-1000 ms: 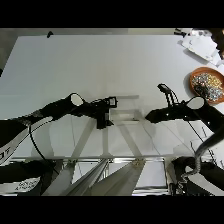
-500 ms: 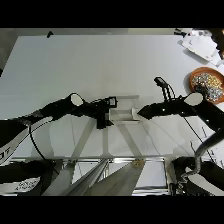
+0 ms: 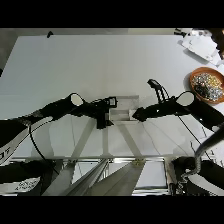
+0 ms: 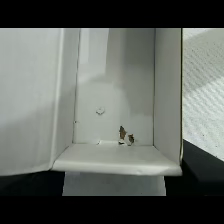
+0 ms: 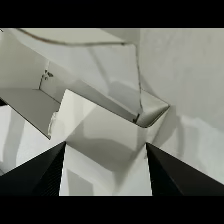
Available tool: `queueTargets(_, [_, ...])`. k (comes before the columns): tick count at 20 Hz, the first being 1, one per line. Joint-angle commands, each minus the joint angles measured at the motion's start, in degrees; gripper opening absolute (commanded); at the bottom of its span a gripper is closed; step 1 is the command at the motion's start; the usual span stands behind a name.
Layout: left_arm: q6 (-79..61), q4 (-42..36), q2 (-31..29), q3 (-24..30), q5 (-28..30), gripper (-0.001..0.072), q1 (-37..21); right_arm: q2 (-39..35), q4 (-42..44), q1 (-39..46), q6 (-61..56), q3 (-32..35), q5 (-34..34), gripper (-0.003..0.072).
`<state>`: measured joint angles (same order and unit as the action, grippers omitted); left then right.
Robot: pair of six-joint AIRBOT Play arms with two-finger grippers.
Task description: Fold the box and place the chain.
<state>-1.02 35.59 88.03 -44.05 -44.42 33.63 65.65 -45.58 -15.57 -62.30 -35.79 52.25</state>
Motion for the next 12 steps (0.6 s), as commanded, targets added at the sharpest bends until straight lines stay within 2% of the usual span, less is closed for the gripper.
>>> queueTargets(1, [0.00,0.02,-0.02,0.04,0.02,0.0333,0.04,0.20,-5.53,-3.26,-7.74,-2.21,-2.03,0.0541])
queueTargets(6, [0.00,0.02,-0.02,0.04,0.02,0.0333,0.04,2.16,-14.19,-6.67,-18.51,-4.13,-2.14,0.0537])
queueTargets(9, [0.00,0.02,-0.02,0.04,0.02,0.0333,0.04,3.78,-20.63,-9.38,-25.99,-7.93,-1.79,0.0533])
queueTargets(12, [0.00,0.02,-0.02,0.04,0.02,0.0333,0.02,6.23,-25.07,-12.22,-32.04,-11.10,1.70,0.0519])
